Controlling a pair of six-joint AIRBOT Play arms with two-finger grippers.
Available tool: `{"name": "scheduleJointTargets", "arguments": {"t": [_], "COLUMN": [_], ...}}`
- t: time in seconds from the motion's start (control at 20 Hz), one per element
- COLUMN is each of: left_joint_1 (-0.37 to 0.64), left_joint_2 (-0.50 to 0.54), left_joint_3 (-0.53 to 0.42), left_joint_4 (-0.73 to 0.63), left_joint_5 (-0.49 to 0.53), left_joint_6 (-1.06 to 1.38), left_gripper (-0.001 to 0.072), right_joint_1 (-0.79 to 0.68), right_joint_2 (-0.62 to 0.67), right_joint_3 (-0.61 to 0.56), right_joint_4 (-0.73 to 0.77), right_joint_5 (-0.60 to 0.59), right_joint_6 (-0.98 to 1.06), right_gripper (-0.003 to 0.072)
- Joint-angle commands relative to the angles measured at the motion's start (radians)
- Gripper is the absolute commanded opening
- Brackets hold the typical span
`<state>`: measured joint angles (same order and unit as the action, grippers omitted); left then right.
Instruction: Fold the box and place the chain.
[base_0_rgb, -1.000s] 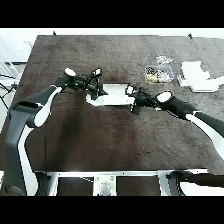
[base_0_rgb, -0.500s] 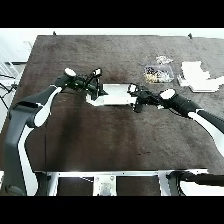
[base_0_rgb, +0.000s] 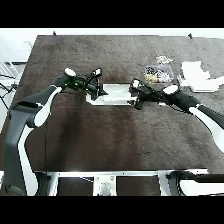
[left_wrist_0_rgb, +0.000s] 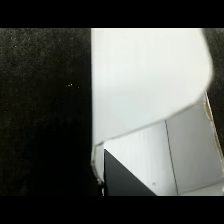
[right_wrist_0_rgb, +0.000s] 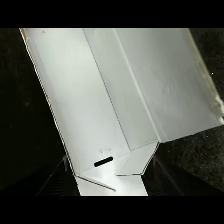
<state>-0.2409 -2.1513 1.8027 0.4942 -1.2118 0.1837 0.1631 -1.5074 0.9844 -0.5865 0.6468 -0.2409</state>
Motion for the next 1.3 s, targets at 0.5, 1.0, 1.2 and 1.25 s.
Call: {"name": "scheduleJointTargets", "arguments": {"t": [0.5, 1.0, 1.2, 1.25], "left_joint_1": [0.001, 0.001, 0.001, 0.000], "left_joint_2": [0.000, 0.000, 0.000, 0.000], "left_joint_3": [0.000, 0.000, 0.000, 0.000], "left_joint_4": [0.003, 0.004, 0.004, 0.003], "left_joint_5": [0.000, 0.000, 0.000, 0.000], "left_joint_6": [0.000, 0.000, 0.000, 0.000], "left_gripper": [0.0022, 0.0022, 0.0022, 0.0022], "right_joint_1": [-0.089, -0.111, -0.110, -0.110], "right_joint_2": [-0.140, -0.334, -0.394, -0.406], "right_joint_3": [0.183, 0.374, 0.431, 0.441], "right_joint_4": [0.010, 0.006, 0.006, 0.007], "right_joint_5": [0.243, 0.477, 0.547, 0.558], "right_joint_6": [-0.032, -0.034, -0.034, -0.034], "right_gripper": [0.0664, 0.0665, 0.0665, 0.0665]}}
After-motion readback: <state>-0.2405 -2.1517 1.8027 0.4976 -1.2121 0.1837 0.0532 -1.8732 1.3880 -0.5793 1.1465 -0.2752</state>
